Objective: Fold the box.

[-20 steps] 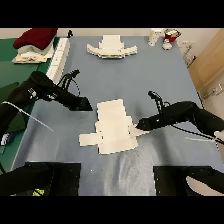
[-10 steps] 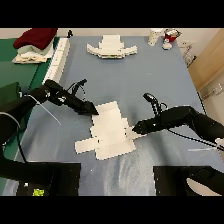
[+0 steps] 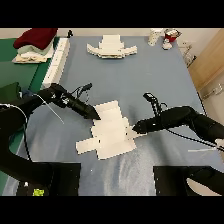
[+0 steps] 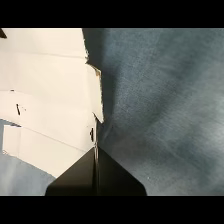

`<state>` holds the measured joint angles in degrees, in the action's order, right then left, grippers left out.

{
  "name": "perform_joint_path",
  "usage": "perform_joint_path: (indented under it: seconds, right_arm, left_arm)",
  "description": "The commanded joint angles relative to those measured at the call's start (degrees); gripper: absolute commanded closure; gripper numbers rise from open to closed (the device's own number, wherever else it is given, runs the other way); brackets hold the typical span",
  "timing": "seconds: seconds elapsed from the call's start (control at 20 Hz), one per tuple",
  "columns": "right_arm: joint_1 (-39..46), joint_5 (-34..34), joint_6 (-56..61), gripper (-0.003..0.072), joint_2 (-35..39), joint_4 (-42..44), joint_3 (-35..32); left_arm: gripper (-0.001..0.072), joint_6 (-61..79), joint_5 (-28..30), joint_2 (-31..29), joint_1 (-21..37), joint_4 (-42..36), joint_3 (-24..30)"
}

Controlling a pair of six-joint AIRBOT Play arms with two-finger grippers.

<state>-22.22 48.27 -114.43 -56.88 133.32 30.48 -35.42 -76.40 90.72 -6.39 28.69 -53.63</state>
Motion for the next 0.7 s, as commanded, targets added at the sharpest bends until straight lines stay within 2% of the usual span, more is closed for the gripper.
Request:
perform_joint_path:
  seconds: [0.0, 0.25, 0.3, 0.55, 0.6, 0.65]
  right_arm:
    - [-0.04, -0.26, 0.02, 0.0685, 0.04, 0.02, -0.02]
    - [-0.04, -0.24, 0.02, 0.0685, 0.04, 0.02, -0.02]
    - [-0.04, -0.24, 0.0, 0.0685, 0.04, 0.02, -0.02]
    - [-0.04, -0.24, 0.0, 0.0675, 0.04, 0.0, -0.02]
    - [-0.04, -0.26, 0.0, 0.0567, 0.04, -0.04, 0.0]
    - [-0.02, -0.44, 0.0, 0.0361, 0.04, -0.79, 0.09]
  left_arm:
    - [0.0543, 2.12, -0.66, 0.22, -1.64, -0.44, -0.07]
    - [0.0547, 3.1, -0.57, 0.22, -2.08, -0.42, -0.07]
    - [0.0685, 3.58, -0.63, 0.22, -2.1, -0.44, -0.07]
    - [0.0696, 4.76, -0.61, 0.22, -2.23, -0.48, -0.07]
    - [0.0696, 4.81, -0.63, 0.22, -2.34, -0.48, -0.07]
    - [0.0696, 5.29, -0.5, 0.22, -2.51, -0.42, -0.07]
